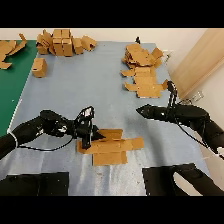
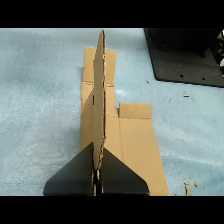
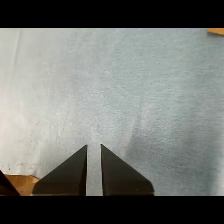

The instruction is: Fold the box.

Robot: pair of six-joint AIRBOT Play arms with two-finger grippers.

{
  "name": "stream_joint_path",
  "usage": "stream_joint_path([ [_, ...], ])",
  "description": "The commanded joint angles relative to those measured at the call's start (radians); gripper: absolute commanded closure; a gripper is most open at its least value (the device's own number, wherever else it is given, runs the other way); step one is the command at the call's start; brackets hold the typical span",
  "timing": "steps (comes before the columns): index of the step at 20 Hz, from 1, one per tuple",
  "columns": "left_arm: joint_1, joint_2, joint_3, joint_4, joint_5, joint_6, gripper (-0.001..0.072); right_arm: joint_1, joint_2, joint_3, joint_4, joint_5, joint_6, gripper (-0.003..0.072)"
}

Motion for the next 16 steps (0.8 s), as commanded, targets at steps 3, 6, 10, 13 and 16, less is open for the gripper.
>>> stream_joint_path([
  [3, 0.0, 0.0, 0.0, 0.023, -0.009, -0.01, 0.0699, 0.0, 0.0, 0.0, 0.0, 0.0, -0.003, 0.055],
  [6, 0.001, 0.0, 0.0, 0.022, 0.019, -0.01, 0.0699, 0.001, 0.0, 0.0, 0.0, 0.0, -0.003, 0.0549],
  [10, 0.002, 0.0, 0.0, 0.022, 0.018, -0.01, 0.0699, 0.0, 0.0, 0.0, 0.0, -0.009, -0.004, 0.0573],
  [13, 0.002, 0.0, 0.0, 0.022, 0.016, -0.01, 0.0699, 0.001, 0.004, 0.001, 0.001, -0.027, -0.037, 0.0687],
  [16, 0.001, 0.0, 0.0, 0.022, 0.016, -0.01, 0.0699, 0.06, 0.074, 0.006, -0.019, -0.076, -0.071, 0.0688],
])
